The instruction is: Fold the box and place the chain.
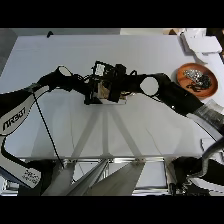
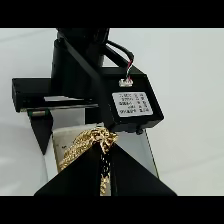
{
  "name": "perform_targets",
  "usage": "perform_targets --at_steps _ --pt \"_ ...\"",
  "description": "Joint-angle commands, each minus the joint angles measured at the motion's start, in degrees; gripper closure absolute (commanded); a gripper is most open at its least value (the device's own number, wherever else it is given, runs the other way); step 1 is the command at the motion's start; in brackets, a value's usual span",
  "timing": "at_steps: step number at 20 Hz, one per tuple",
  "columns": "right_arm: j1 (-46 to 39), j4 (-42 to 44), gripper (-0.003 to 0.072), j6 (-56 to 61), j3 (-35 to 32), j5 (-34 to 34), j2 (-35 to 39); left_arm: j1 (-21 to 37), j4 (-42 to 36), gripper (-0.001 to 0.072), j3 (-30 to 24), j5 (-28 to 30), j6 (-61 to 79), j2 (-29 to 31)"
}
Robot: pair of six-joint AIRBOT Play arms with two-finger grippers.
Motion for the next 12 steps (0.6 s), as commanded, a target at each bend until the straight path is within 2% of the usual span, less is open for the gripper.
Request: perform_targets --at_steps 1,6,10,11,12 --pt "0.6 -0.6 0.0673 4.5 0.1 -1.1 -2.3 0.0 0.0 0.0434 0.0 0.0 0.0 0.0" --pt "0.6 -7.5 0.0673 10.7 0.1 1.3 -7.0 0.0 0.0 0.0434 0.0 0.0 0.0 0.0" --pt "-0.5 -8.5 0.0667 11.7 0.0 0.9 -8.7 0.0 0.0 0.0434 0.0 0.0 0.0 0.0" --pt "-0.8 -8.5 0.0596 11.7 0.1 0.6 -8.7 0.0 0.0 0.0434 0.0 0.0 0.0 0.0" --pt "-1.2 -8.4 0.0407 11.7 0.1 0.5 -8.7 0.0 0.0 0.0434 0.0 0.0 0.0 0.0"
